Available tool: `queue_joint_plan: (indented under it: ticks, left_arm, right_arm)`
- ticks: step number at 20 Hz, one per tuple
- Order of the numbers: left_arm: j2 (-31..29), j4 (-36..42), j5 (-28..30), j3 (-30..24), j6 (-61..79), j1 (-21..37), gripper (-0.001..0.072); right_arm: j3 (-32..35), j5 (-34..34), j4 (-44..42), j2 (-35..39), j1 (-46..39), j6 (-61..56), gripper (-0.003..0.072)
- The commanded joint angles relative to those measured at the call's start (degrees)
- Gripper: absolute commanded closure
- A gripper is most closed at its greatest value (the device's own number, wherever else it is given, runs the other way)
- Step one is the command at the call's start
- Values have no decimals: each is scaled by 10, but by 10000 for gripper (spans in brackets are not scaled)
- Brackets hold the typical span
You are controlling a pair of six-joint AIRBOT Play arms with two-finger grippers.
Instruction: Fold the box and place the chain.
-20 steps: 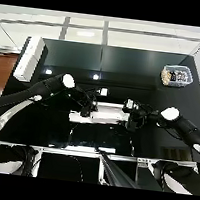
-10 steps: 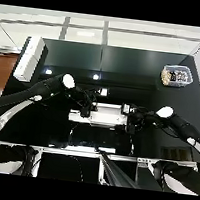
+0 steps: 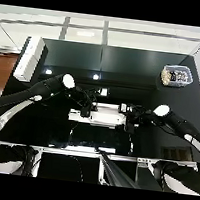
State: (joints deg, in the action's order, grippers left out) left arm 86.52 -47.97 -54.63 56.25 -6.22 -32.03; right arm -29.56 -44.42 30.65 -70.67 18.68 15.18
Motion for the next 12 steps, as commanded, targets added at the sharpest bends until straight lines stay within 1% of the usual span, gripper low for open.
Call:
queue_joint_plan:
  ticks: [1, 9, 11, 12]
  left_arm:
    - [0, 0, 0, 0, 0, 0, 686]
    - [0, 0, 0, 0, 0, 0, 686]
    - [0, 0, 0, 0, 0, 0, 686]
    - [0, 0, 0, 0, 0, 0, 687]
  right_arm:
    - [-4, -2, 11, -5, 1, -14, -1]
    - [-7, -4, 16, -7, 2, -17, -1]
    - [-7, -3, 35, -8, 12, -22, 0]
    - [-7, -1, 43, -10, 18, -27, 32]
